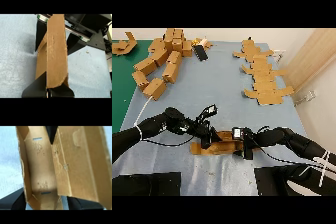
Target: Fold the box.
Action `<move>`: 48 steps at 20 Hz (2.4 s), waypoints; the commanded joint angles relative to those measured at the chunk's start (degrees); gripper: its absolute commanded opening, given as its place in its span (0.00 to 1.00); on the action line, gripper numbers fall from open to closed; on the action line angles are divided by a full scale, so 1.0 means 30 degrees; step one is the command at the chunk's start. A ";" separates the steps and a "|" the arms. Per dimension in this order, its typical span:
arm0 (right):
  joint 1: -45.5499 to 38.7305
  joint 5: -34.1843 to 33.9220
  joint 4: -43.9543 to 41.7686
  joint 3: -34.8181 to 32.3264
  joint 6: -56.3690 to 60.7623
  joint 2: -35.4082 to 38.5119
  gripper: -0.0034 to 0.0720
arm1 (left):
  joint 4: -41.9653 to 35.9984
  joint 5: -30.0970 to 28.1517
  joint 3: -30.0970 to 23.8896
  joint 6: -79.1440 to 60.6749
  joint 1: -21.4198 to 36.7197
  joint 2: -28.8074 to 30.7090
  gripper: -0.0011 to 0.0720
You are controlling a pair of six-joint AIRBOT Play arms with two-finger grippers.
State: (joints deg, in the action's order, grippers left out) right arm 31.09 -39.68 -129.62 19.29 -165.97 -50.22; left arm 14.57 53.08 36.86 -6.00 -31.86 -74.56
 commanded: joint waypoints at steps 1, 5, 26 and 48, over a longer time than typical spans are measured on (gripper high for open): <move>0.0022 -0.0095 0.0175 0.0007 -0.0117 -0.0109 0.99 | 0.0000 0.0000 -0.0007 0.0000 0.0015 0.0007 0.03; 0.0153 0.0481 0.0029 0.0015 -0.0131 -0.0546 0.99 | 0.0000 0.0000 -0.0007 0.0000 0.0015 0.0007 0.03; 0.0954 0.0430 0.0568 0.0007 -0.0415 -0.1443 0.72 | 0.0000 0.0000 -0.0007 0.0000 0.0015 0.0007 0.03; 0.0954 0.0437 0.1202 0.0015 -0.0335 -0.1086 0.72 | -0.0430 -0.0015 -0.0007 -0.0015 0.0015 0.0007 0.03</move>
State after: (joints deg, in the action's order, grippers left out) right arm 33.98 -38.37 -126.13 19.27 -166.98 -53.52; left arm 14.46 53.10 36.86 -6.00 -31.86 -74.56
